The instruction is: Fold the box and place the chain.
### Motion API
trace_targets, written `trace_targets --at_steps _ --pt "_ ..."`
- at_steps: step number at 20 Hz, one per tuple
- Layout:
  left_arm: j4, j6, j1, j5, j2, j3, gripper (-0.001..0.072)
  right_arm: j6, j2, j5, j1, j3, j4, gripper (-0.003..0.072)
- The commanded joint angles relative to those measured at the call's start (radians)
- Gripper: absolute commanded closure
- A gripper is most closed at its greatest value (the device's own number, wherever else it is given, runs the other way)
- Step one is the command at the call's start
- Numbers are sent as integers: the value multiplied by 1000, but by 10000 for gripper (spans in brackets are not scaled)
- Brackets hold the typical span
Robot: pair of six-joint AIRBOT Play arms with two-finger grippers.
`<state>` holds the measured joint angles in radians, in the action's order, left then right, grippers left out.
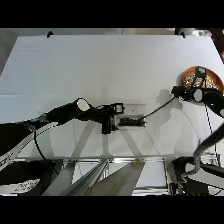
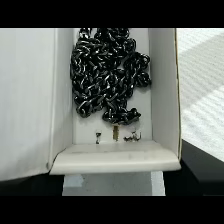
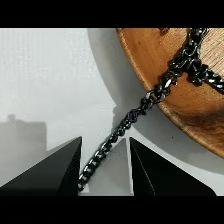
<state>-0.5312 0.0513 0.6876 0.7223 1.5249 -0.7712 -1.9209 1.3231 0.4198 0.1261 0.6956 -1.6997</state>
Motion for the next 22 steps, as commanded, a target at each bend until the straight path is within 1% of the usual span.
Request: trace_targets --at_steps 1,3,5,6,8,9,10,11,13,16,19,22 --pt "0 0 0 0 0 0 337 -19 1 7 1 0 -59 376" --pt "0 0 0 0 0 0 337 -31 1 -11 1 0 -77 385" --pt "0 0 0 0 0 0 337 -66 6 -50 1 0 -84 440" --pt "0 0 0 0 0 0 337 -66 14 -69 1 0 -84 445" --pt "0 0 0 0 0 0 337 -66 34 -69 1 0 -83 462" --pt "0 0 0 0 0 0 337 -66 44 -64 1 0 -83 501" --pt "0 0 0 0 0 0 337 -66 50 -64 0 0 -82 565" --pt "0 0 0 0 0 0 337 -65 51 -66 0 0 -82 661" --pt "0 0 0 0 0 0 337 -61 51 -68 1 0 -82 673" --pt "0 0 0 0 0 0 337 -60 33 -26 0 0 -79 677" --pt "0 0 0 0 0 0 337 12 -15 58 1 0 -79 677" --pt "0 0 0 0 0 0 337 125 -113 150 0 -6 -55 677"
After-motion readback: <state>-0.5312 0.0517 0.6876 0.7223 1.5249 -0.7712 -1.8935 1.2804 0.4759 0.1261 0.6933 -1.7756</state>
